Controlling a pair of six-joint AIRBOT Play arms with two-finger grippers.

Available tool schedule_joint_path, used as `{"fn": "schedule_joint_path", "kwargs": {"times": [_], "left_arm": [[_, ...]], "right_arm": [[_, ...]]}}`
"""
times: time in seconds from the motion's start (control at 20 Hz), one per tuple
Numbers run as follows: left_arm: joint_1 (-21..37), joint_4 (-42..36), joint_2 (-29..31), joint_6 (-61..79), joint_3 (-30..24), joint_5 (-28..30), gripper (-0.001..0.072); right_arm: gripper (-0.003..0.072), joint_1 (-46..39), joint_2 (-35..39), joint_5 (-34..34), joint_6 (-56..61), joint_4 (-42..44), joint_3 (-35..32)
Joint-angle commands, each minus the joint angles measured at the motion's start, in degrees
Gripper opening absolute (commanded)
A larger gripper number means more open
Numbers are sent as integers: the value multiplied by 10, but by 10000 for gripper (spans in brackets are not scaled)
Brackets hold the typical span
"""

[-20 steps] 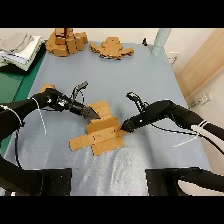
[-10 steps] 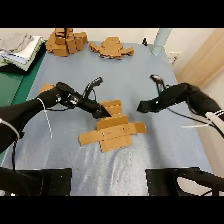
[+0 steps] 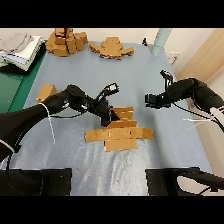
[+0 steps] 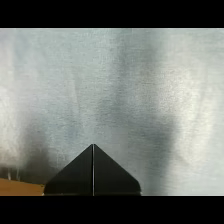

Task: Fold the box.

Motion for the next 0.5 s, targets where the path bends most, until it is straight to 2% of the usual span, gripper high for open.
{"fn": "schedule_joint_path", "kwargs": {"times": [0.0,0.15,0.45], "left_arm": [[-9,-1,-6,23,-13,48,9],[-12,-2,-24,21,-18,39,9],[-12,-2,-21,15,-24,19,9]], "right_arm": [[2,2,-2,5,5,14,1],[2,20,-2,20,4,14,1],[2,34,-2,27,4,11,1]]}}
